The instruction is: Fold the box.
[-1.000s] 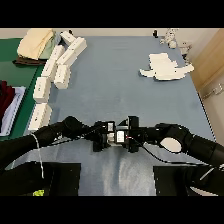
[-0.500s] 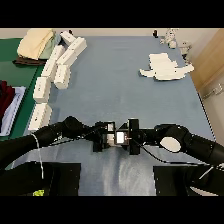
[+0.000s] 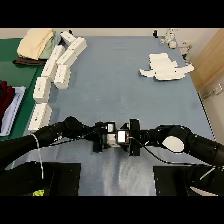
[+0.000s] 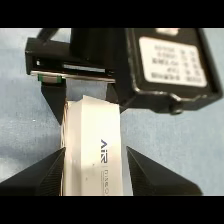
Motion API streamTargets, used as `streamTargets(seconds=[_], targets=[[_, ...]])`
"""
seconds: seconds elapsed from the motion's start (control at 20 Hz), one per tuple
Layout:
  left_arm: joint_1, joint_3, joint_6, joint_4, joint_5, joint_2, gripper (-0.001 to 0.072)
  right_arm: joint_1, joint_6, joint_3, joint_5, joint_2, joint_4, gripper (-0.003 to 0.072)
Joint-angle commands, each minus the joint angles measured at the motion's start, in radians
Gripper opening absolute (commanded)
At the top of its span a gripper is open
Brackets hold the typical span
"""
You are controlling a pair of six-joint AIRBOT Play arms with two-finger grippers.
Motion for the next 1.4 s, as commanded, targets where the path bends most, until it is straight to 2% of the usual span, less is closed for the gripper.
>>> streamTargets(seconds=[0.0,0.1,0.15,0.4,0.5,0.8,1.35], targets=[[0.001,0.000,-0.001,0.000,0.002,0.000,0.0425,0.000,0.031,0.000,0.012,0.021,0.058,0.0543],[0.001,0.000,-0.001,0.000,0.002,0.000,0.0425,0.000,0.143,-0.005,0.005,0.035,0.093,0.0087],[0.001,0.000,-0.001,0.000,0.002,0.000,0.0425,0.000,0.180,-0.016,-0.024,0.038,0.121,0.0050],[0.001,0.000,-0.001,0.000,0.002,0.000,0.0425,0.019,0.167,-0.182,-0.357,0.086,0.395,0.0034],[0.001,0.000,-0.001,0.000,0.002,0.000,0.0425,0.046,0.167,-0.237,-0.419,0.117,0.455,0.0034],[0.001,0.000,-0.001,0.000,0.002,0.000,0.0425,0.069,0.167,-0.302,-0.441,0.114,0.490,0.0035],[0.001,0.000,-0.001,0.000,0.002,0.000,0.0425,0.069,0.167,-0.306,-0.433,0.037,0.498,0.0035]])
